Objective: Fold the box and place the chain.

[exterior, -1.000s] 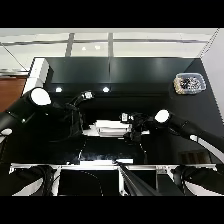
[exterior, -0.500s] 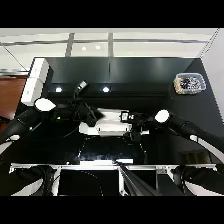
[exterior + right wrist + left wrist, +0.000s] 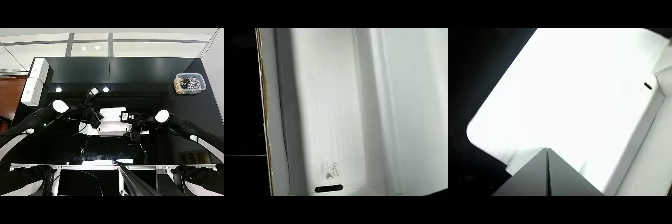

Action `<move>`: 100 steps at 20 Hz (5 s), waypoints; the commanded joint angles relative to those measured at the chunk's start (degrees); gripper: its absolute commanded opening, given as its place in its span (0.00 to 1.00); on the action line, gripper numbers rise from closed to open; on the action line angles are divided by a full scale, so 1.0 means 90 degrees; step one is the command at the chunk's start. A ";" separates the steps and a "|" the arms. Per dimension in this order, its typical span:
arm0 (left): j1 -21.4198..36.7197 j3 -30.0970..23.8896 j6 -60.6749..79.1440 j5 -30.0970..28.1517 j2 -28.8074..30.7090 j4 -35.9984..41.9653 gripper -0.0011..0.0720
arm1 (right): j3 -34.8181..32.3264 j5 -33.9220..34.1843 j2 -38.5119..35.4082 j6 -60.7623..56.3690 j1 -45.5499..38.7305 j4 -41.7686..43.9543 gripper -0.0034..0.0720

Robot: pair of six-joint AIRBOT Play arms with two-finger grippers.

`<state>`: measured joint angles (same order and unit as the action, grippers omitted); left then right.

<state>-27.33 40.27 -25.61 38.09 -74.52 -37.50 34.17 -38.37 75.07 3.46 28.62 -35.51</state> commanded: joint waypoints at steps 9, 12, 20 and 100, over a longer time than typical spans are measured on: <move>0.1209 0.0551 -0.0476 0.2997 0.1360 -0.1166 0.06 | -0.0002 0.0005 0.0005 0.0000 0.0007 -0.0005 0.22; 0.1608 0.0415 -0.0294 0.4124 0.1365 -0.1178 0.12 | -0.0002 0.0005 0.0002 0.0000 0.0007 -0.0005 0.22; 0.0743 -0.0731 0.3007 0.1156 0.1362 -0.1428 0.97 | -0.0002 0.0005 0.0002 -0.0002 0.0007 -0.0005 0.22; 0.1433 0.0410 -0.4393 0.3259 -0.0440 0.0194 0.99 | -0.0002 0.0029 0.0005 -0.0027 0.0007 -0.0005 0.22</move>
<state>-11.73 43.38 -62.85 69.23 -78.52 -35.75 34.17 -38.13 75.07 3.25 28.69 -35.55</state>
